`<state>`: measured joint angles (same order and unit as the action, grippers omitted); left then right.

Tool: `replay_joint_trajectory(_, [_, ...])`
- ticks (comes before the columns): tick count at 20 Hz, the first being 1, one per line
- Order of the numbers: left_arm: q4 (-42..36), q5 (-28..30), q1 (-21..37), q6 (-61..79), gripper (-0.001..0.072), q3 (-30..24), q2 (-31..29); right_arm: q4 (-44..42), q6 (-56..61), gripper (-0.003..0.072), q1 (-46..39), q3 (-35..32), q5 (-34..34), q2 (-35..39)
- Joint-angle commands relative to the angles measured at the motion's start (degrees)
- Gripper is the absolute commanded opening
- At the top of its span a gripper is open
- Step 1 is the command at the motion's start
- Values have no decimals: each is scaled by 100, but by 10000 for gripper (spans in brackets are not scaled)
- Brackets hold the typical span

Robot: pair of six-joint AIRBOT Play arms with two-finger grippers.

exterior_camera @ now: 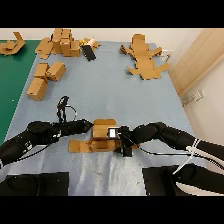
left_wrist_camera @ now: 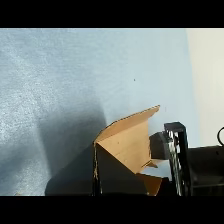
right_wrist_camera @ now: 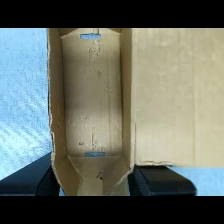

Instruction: Fold the box.

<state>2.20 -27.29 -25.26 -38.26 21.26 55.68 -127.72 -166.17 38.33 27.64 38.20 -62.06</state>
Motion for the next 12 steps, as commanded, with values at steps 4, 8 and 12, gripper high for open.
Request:
replay_joint_trajectory(4, [-120, -640, 2, 26, 10, 48, -9, 0, 2, 521, 0, 2, 4, 0])
replay_joint_trajectory(8, [365, -1735, 4, 92, 10, 85, -136, 0, 2, 521, 0, 2, 4, 0])
replay_joint_trajectory(12, [426, -2420, 588, -323, 10, 125, -376, 83, 2, 522, -2, 2, -2, 0])
